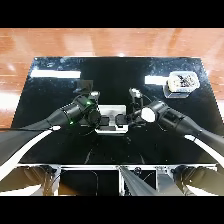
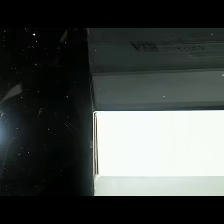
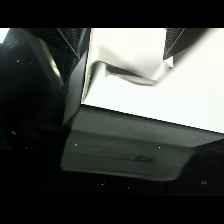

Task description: Fold the box and place the chain.

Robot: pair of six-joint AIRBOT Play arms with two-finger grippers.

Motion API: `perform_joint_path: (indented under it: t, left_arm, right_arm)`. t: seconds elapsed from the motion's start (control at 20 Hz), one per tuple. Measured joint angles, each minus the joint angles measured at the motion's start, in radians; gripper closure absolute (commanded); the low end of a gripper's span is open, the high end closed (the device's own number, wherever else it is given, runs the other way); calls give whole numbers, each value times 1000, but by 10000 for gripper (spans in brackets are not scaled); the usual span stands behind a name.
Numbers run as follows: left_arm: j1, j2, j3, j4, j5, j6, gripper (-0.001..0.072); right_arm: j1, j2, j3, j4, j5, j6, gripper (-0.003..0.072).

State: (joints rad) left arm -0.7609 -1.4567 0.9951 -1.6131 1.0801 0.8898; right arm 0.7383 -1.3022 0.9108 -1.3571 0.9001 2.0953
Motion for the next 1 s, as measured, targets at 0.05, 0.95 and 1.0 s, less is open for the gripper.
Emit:
perform_joint_path:
  t: [0.05, 0.95, 1.0]
  left_arm:
    - [0, 0, 0, 0, 0, 0, 692]
    - [0, 0, 0, 7, 0, 0, 692]
    - [0, 0, 0, 7, 0, 0, 692]
  right_arm:
    - [14, -15, 16, -27, 16, 26, 186]
    - [53, -106, 77, -141, 119, 135, 337]
    - [53, -114, 82, -142, 119, 135, 337]
